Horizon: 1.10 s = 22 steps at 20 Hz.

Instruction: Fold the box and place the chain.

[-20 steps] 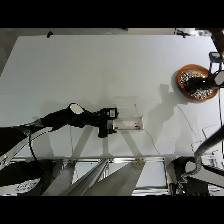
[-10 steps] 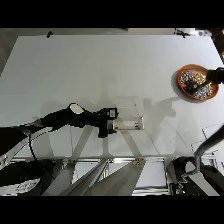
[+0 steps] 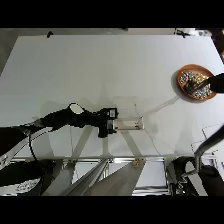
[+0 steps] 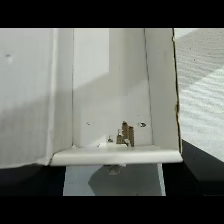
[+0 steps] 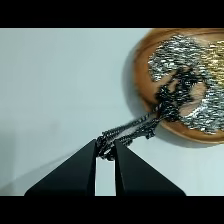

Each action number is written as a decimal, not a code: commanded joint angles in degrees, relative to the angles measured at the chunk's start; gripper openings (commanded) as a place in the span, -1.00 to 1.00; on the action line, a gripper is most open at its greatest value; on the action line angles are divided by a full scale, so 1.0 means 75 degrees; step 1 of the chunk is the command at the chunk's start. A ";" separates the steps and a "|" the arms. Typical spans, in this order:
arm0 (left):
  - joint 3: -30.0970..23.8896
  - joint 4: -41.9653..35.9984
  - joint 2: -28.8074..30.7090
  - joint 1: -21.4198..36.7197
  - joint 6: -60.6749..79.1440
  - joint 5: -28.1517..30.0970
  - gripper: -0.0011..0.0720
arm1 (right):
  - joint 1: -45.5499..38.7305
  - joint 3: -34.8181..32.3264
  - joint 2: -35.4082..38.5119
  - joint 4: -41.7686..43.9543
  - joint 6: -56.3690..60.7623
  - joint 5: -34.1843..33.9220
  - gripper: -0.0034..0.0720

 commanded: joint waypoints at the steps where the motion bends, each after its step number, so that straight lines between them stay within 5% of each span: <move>1: 0.0000 0.0000 0.0006 0.0003 0.0003 0.0003 -0.02 | -0.0003 0.0003 0.0527 0.0889 -0.0254 0.1177 -0.87; 4: 0.0000 0.0000 0.0006 0.0003 0.0003 0.0003 -0.02 | 0.0277 0.0000 0.0746 0.1361 -0.0297 0.2066 -0.87; 12: 0.0000 0.0000 0.0006 0.0003 0.0003 0.0003 -0.02 | 0.2917 -0.0554 0.0836 0.0985 0.0979 0.1926 -0.87; 22: 0.0003 0.0000 0.0006 0.0003 0.0003 0.0003 -0.02 | 0.6035 -0.1982 0.0539 0.0557 0.2914 -0.0694 -0.87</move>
